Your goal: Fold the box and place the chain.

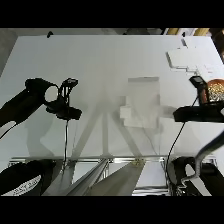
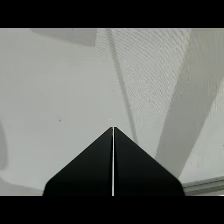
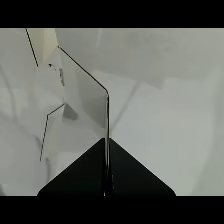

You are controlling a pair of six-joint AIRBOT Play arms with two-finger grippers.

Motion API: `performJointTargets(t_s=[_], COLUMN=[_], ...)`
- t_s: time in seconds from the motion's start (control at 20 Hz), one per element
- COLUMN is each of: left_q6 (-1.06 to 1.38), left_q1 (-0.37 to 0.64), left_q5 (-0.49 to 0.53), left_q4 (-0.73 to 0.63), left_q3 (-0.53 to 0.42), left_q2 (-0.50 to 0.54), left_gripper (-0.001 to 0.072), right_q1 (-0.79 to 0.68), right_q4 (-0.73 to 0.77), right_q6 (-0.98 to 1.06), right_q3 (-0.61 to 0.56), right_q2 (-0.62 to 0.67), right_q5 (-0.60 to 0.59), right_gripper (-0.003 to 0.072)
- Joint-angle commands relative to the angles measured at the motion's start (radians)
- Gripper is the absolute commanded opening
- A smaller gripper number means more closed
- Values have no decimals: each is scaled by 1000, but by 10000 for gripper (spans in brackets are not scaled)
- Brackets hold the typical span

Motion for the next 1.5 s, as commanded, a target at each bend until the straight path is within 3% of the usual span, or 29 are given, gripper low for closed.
performJointTargets(t_s=[0.0, 0.1, 0.15, 0.3, 0.4, 0.5, 0.6, 0.7, 0.8, 0.95, 1.1, 1.25, 1.45], left_q6=[26, 30, 34, 223, 533, 862, 1159, 1299, 1334, 1419, 1451, 1470, 1464], left_q1=[-1, -3, -3, -3, 6, 48, 111, 157, 174, 170, 170, 160, 92], left_q5=[92, 162, 195, 308, 361, 389, 323, 219, 146, 68, 32, -15, -14], left_q4=[7, 6, 8, -76, -324, -699, -1082, -1256, -1259, -1318, -1332, -1324, -1264], left_q3=[-2, -8, -12, -25, -25, -25, -24, -24, -24, -24, -23, -22, 26], left_q2=[0, -1, -1, -4, -26, -61, -124, -214, -319, -451, -514, -523, -523], left_gripper=[11, 13, 50, 423, 423, 423, 423, 424, 518, 518, 515, 488, 327], right_q1=[228, 295, 316, 342, 343, 343, 343, 343, 343, 343, 343, 343, 343], right_q4=[21, 6, 1, -1, -1, -1, -1, -1, -1, -1, -1, -1, -6], right_q6=[105, 132, 145, 168, 168, 168, 168, 168, 168, 168, 167, 167, 167], right_q3=[-14, -14, -14, -14, -14, -14, -14, -14, -14, -14, -14, -14, -14], right_q2=[24, 24, 24, 24, 24, 24, 24, 24, 24, 24, 24, 24, 24], right_q5=[3, 3, 3, 7, 15, 19, 27, 40, 42, 42, 42, 40, 40], right_gripper=[17, 17, 17, 17, 17, 17, 18, 18, 18, 18, 18, 18, 18])
